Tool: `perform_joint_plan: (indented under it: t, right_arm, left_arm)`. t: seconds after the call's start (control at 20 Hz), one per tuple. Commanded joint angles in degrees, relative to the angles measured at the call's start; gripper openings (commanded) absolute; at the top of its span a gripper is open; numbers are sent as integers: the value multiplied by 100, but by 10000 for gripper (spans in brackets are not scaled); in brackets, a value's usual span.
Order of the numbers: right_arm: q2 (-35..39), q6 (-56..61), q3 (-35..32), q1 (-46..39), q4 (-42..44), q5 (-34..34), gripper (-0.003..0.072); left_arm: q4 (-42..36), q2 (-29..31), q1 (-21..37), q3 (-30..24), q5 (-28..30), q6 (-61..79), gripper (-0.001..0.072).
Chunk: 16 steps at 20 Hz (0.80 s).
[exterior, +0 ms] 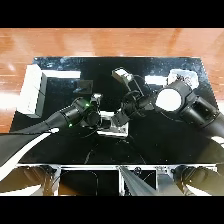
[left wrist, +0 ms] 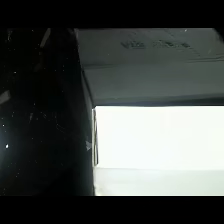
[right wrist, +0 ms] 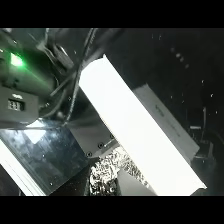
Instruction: Fold the box and place the chain.
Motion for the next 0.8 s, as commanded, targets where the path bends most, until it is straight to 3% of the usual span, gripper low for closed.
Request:
perform_joint_plan:
  t: [0.0,0.05,0.15,0.4,0.75]
  right_arm:
    - [-48,2,-79,7,-20,111,35]
    - [-50,2,-83,7,-20,131,41]
    - [-48,-7,-83,7,-20,140,588]
    - [20,-44,-74,-188,-20,264,588]
    - [970,-44,-83,-1862,-254,1576,588]
  left_arm:
    - [0,2,2,0,4,0,22]
    - [0,2,2,0,4,0,22]
    - [0,2,2,0,2,0,22]
    - [0,2,2,0,2,0,22]
    - [-2,2,-4,2,24,0,21]
